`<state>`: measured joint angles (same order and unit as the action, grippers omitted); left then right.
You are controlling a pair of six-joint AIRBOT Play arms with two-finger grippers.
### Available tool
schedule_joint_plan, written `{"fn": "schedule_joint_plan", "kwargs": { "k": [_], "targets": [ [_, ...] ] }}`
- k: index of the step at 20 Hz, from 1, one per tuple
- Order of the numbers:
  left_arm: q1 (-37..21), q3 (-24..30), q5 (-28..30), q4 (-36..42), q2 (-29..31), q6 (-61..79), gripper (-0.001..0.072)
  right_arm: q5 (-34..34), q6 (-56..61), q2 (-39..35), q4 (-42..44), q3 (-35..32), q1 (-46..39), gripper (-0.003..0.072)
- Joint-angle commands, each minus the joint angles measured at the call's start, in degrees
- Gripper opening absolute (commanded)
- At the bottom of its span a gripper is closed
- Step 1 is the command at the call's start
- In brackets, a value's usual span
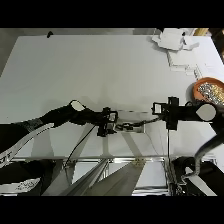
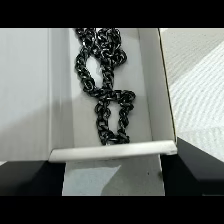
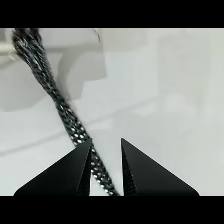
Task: Fold the box and place the chain.
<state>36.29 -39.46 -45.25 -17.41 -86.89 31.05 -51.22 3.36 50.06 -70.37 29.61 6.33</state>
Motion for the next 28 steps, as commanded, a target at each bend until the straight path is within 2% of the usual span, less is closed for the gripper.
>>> {"fn": "schedule_joint_plan", "kwargs": {
  "k": [1,8,17,21,28],
  "targets": [
    [0.0,0.0,0.0,-0.02,0.02,0.0,0.0314,3.41,-2.38,5.44,-1.64,0.0,-2.29,0.0195],
    [0.0,0.0,0.0,-0.02,0.02,0.0,0.0314,5.46,-5.49,12.57,-1.9,0.0,-2.29,0.0195],
    [0.0,0.0,0.02,-0.02,0.02,0.0,0.0314,5.09,-6.05,12.7,-1.86,-0.09,-2.29,0.0193],
    [0.0,0.0,0.0,-0.02,0.02,0.0,0.0314,2.38,-7.96,12.7,-1.86,-0.31,-2.29,0.017],
    [0.0,0.0,0.0,-0.02,0.02,0.0,0.0314,-0.2,-7.93,11.82,-1.86,-0.31,-2.29,0.017]
  ]
}}
